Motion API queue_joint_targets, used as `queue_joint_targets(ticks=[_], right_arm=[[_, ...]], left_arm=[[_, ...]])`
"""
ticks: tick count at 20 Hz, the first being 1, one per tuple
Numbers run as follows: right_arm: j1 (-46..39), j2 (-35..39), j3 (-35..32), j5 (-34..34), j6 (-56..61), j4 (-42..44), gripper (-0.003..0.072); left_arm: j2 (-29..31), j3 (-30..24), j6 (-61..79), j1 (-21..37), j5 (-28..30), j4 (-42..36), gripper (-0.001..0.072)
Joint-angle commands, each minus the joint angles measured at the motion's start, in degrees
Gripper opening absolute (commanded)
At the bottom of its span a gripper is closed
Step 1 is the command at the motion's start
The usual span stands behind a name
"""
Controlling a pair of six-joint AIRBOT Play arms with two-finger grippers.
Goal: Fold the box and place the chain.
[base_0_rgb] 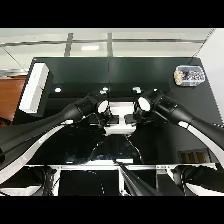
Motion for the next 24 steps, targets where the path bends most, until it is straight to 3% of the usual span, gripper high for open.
queue_joint_targets(ticks=[1,3,5,8,9,10,12,15,17,18,21,24], right_arm=[[-0.1,6.7,3.1,2.8,-4.1,-5.6,0.0385],[-0.1,13.1,3.5,3.0,-4.1,-13.1,0.0385],[-0.3,18.1,3.5,4.2,-4.2,-26.7,0.0385],[-6.9,19.0,2.7,1.2,-4.1,-41.8,0.0387],[-11.4,18.8,1.7,-3.1,-4.0,-41.7,0.0432],[-17.1,18.2,0.3,-9.0,-3.8,-40.2,0.0720],[-28.7,14.6,-1.3,-18.6,-2.6,-33.8,0.0720],[-41.4,6.3,-0.2,-27.3,-2.8,-22.6,0.0720],[-47.2,-0.2,5.3,-30.9,-2.8,-16.8,0.0720],[-49.5,-4.8,10.5,-29.4,-2.8,-14.1,0.0720],[-53.9,-19.0,28.6,-17.6,-2.7,-8.5,0.0720],[-54.4,-32.0,45.9,-8.0,-3.3,-8.6,0.0720]], left_arm=[[0.0,0.0,0.5,0.0,0.1,0.0,0.0027],[0.0,0.0,0.5,0.0,0.1,0.0,0.0027],[0.0,0.0,0.5,0.0,0.1,0.0,0.0028],[0.0,0.0,0.5,0.0,0.2,0.0,0.0027],[0.0,0.0,0.5,0.0,0.2,0.0,0.0028],[0.0,0.0,0.5,0.0,0.2,0.0,0.0028],[0.0,0.0,0.5,0.0,0.2,0.4,0.0028],[0.0,0.0,0.5,0.0,0.2,0.4,0.0028],[0.0,0.0,0.5,0.0,0.2,0.4,0.0027],[0.0,0.0,0.5,0.0,0.2,0.4,0.0028],[0.0,0.0,0.6,0.0,0.1,0.4,0.0027],[0.0,0.0,0.6,0.0,0.1,0.4,0.0028]])
